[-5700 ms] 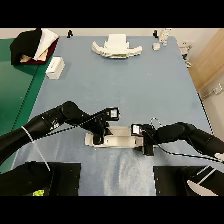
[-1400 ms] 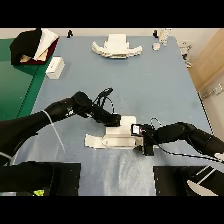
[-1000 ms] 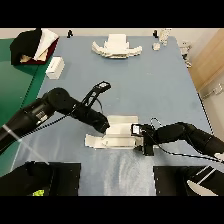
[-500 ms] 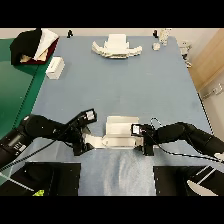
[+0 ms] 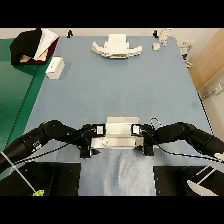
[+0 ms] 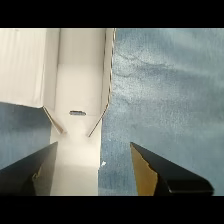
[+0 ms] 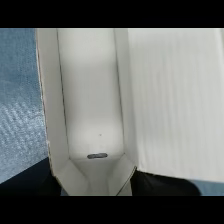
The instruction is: Fold the box.
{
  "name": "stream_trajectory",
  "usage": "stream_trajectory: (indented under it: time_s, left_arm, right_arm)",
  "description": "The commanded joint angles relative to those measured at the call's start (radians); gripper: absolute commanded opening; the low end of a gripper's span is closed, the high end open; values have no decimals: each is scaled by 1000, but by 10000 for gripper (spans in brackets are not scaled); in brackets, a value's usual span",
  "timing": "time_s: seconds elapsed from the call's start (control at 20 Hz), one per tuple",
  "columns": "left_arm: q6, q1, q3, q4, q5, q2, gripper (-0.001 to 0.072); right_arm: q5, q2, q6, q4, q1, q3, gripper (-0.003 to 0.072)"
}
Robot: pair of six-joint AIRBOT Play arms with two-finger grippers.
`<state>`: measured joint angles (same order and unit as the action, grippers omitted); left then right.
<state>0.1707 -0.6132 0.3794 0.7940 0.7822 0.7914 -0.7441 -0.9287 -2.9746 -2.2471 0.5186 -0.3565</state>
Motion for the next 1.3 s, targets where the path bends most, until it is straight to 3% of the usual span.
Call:
stream_trajectory:
  time_s: [0.0,0.1,0.15,0.2,0.25,0.5,0.6,0.8,0.85,1.2,1.25]
  left_arm:
    - [-85,-17,-3,-59,-97,60,697]
    - [-87,-17,-3,-61,-103,64,696]
    - [-102,-17,-3,-69,-103,64,604]
    - [-132,-17,-3,-79,-104,64,462]
    - [-162,-17,-3,-87,-103,65,404]
    - [-233,-20,-2,-158,-170,109,400]
    - [-242,-35,5,-171,-187,119,154]
    - [-242,-67,7,-196,-179,126,144]
    - [-246,-67,7,-213,-180,131,92]
    - [-261,-67,8,-232,-200,163,100]
    - [-260,-67,8,-232,-196,163,279]
  right_arm:
    - [1,0,0,0,1,-1,521]
    - [1,0,0,0,1,-1,521]
    - [1,0,0,0,1,-1,522]
    - [1,0,0,0,1,-1,522]
    - [1,0,0,0,1,-1,522]
    - [1,0,0,0,1,-1,522]
    - [1,0,0,0,1,-1,521]
    - [1,0,0,0,1,-1,522]
    - [1,0,0,0,1,-1,521]
    - [1,0,0,0,1,-1,522]
    - [1,0,0,0,1,-1,521]
